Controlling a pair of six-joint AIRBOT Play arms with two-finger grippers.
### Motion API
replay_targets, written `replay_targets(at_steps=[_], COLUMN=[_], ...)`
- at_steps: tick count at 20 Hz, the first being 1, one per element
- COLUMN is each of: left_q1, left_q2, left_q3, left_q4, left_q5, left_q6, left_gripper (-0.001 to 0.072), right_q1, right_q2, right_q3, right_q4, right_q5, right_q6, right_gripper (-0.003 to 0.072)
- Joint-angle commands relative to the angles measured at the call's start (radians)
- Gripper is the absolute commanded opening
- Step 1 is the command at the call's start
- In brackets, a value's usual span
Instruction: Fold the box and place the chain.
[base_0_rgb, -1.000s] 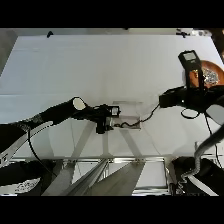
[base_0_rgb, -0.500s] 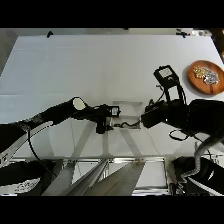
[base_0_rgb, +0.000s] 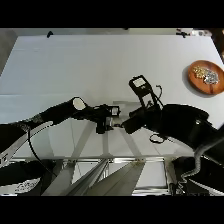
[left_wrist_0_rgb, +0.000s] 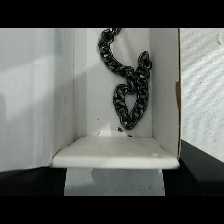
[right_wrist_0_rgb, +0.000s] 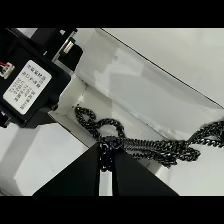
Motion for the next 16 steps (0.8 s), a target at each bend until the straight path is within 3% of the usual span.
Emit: replay_targets(at_steps=[1,14,16], left_q1=[0.0,0.0,0.0], left_q2=[0.0,0.0,0.0], left_q3=[0.0,0.0,0.0], left_q4=[0.0,0.0,0.0], left_q5=[0.0,0.0,0.0], left_q6=[0.0,0.0,0.0], left_gripper=[0.0347,0.0347,0.0347], right_q1=[-0.01,-0.102,-0.118], right_q2=[-0.075,-0.259,-0.284], right_q3=[-0.002,-0.063,-0.063], right_q4=[0.006,0.098,0.093], right_q5=[-0.023,-0.009,-0.014], right_q6=[0.013,0.052,0.044], right_gripper=[0.0019,0.002,0.0074])
